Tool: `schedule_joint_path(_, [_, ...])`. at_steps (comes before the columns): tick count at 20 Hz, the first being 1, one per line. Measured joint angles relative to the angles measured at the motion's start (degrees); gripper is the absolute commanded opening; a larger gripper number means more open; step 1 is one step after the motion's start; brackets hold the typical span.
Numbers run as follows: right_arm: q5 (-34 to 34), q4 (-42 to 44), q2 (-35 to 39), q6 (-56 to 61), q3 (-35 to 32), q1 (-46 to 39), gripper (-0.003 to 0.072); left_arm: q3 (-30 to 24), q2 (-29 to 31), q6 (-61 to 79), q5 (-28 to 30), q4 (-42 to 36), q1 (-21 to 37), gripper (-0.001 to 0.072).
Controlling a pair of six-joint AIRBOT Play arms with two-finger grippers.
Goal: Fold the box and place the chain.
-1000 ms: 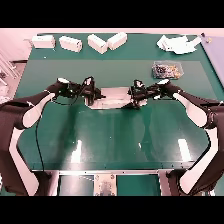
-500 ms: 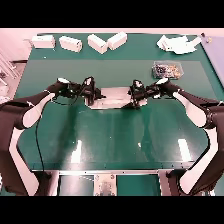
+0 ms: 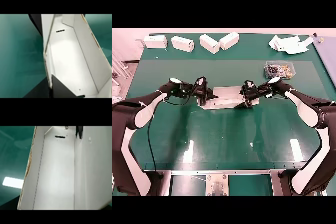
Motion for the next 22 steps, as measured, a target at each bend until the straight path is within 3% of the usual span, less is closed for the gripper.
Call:
schedule_joint_path(2, [0.0, -0.2, -0.1, 0.4, 0.1, 0.0, 0.0637, 0.0, 0.0, 0.0, 0.0, 0.0, 0.0, 0.0021])
schedule_joint_path(3, [0.1, -0.2, -0.1, 0.5, 0.1, 0.0, 0.0579, 0.0, 0.0, 0.0, 0.0, 0.0, 0.0, 0.002])
schedule_joint_path(22, [0.4, -0.4, -0.2, 1.5, 0.1, 0.2, 0.0579, 0.0, 0.0, 0.1, 0.0, 0.0, 0.0, 0.0021])
